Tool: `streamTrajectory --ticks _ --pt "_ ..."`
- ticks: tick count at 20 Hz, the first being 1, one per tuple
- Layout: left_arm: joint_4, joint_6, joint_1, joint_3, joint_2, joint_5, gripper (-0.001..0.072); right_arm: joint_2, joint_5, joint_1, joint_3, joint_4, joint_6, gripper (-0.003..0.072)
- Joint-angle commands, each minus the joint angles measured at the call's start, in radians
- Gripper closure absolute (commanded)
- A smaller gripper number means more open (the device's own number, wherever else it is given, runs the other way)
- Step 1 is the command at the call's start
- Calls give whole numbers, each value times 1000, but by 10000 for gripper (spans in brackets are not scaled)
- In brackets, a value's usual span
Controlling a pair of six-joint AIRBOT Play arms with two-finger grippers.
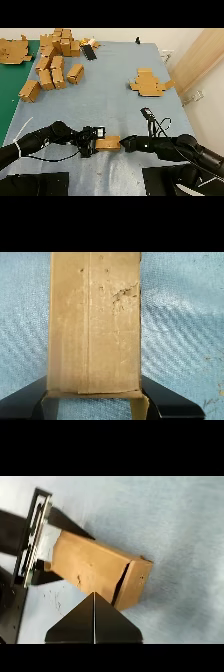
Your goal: Fold the box.
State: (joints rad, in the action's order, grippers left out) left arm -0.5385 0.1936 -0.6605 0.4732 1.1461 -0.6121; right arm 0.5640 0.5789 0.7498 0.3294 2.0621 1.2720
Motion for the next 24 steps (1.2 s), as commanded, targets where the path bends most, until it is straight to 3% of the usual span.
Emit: streamTrajectory --ticks 1,18,24 --pt "0 0 0 0 0 0 273 89 -68 -32 -9 156 59 683" --pt "0 0 0 0 0 0 273 141 -39 -31 -40 215 109 684" --pt "0 0 0 0 0 0 273 47 -42 -32 -29 150 109 682"
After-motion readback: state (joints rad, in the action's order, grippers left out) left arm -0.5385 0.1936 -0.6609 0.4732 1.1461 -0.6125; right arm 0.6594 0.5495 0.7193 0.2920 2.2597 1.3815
